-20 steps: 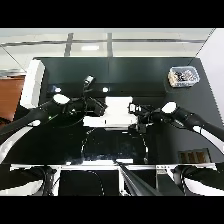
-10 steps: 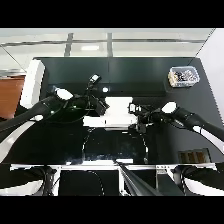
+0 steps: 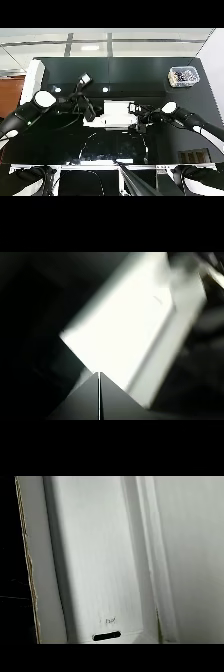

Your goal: Fold the box and place the chain.

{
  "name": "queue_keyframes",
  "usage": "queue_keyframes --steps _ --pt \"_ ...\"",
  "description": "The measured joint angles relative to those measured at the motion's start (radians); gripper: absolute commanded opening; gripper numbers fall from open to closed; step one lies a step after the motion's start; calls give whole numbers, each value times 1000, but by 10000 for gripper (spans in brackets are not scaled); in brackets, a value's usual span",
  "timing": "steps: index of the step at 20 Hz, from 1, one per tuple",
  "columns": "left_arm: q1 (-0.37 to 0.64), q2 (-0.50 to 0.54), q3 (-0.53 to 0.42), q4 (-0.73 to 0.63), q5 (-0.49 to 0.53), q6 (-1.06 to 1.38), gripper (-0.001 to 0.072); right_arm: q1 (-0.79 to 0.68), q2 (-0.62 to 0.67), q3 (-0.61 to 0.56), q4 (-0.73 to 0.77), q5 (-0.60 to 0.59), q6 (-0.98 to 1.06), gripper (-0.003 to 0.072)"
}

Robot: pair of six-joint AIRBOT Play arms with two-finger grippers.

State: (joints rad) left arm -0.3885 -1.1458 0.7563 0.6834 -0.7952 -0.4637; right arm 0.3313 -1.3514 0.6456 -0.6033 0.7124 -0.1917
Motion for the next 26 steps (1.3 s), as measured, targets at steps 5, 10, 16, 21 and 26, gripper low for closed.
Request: queue_keyframes --steps 5,10,16,21,26 --pt "6 7 -64 50 -24 237 714 0 0 0 0 0 0 167" --pt "7 -29 -73 71 -5 589 695 0 0 0 0 0 0 167" --pt "7 -121 -73 -6 -1 717 561 0 0 0 0 0 0 167" --pt "6 -160 -68 -80 -7 758 390 0 0 0 0 0 0 167" --pt "-5 -169 -66 -138 -15 771 216 0 0 0 0 0 0 167"
